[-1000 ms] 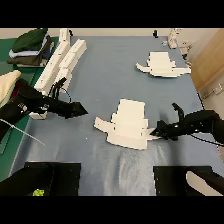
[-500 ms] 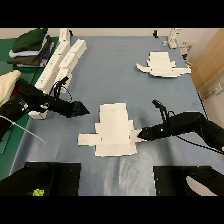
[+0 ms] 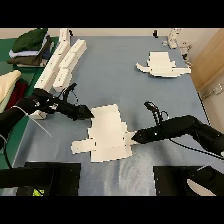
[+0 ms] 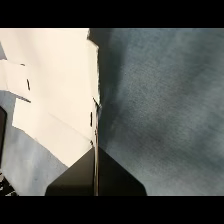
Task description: Fold the box.
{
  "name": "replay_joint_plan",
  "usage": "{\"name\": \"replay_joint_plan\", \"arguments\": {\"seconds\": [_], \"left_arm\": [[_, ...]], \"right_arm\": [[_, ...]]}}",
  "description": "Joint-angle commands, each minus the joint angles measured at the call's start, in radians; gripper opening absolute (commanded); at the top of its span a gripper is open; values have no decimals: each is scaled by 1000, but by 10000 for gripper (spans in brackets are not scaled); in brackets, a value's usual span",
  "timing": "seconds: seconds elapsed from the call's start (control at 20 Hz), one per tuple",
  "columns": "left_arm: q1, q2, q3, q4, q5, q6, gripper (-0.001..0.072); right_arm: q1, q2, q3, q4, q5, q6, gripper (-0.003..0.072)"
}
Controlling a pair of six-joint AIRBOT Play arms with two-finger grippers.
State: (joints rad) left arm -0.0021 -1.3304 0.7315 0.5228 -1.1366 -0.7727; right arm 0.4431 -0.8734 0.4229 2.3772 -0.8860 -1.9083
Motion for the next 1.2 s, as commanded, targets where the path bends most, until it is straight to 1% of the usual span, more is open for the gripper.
{"name": "replay_joint_plan", "arguments": {"seconds": [0.0,0.05,0.25,0.45,0.5,0.55,0.75,0.8,0.85,1.05,1.1,1.15], "left_arm": [[-30,-87,27,-65,-22,102,523],[-44,-106,41,-83,-49,129,522],[-96,-155,87,-85,-146,205,521],[-113,-181,106,-80,-196,259,514],[-113,-181,106,-74,-204,270,332],[-112,-181,106,-72,-211,290,226],[-113,-181,106,-72,-213,312,224],[-113,-181,106,-70,-227,321,89],[-113,-181,106,-65,-249,348,15],[-113,-181,106,-44,-262,361,16],[-113,-181,106,-45,-261,362,16],[-113,-181,106,-45,-262,362,16]], "right_arm": [[14,1,0,-2,14,6,3],[14,1,0,-3,14,6,3],[14,-3,0,-3,13,8,2],[14,-23,0,-3,8,7,3],[14,-26,0,-3,6,7,3],[14,-29,0,-3,6,7,3],[14,-31,0,-3,6,7,3],[14,-31,0,-3,6,7,3],[13,-31,0,-3,6,7,3],[13,-31,0,-3,14,7,3],[13,-31,0,-4,14,7,27],[13,-31,0,-7,14,6,115]]}}
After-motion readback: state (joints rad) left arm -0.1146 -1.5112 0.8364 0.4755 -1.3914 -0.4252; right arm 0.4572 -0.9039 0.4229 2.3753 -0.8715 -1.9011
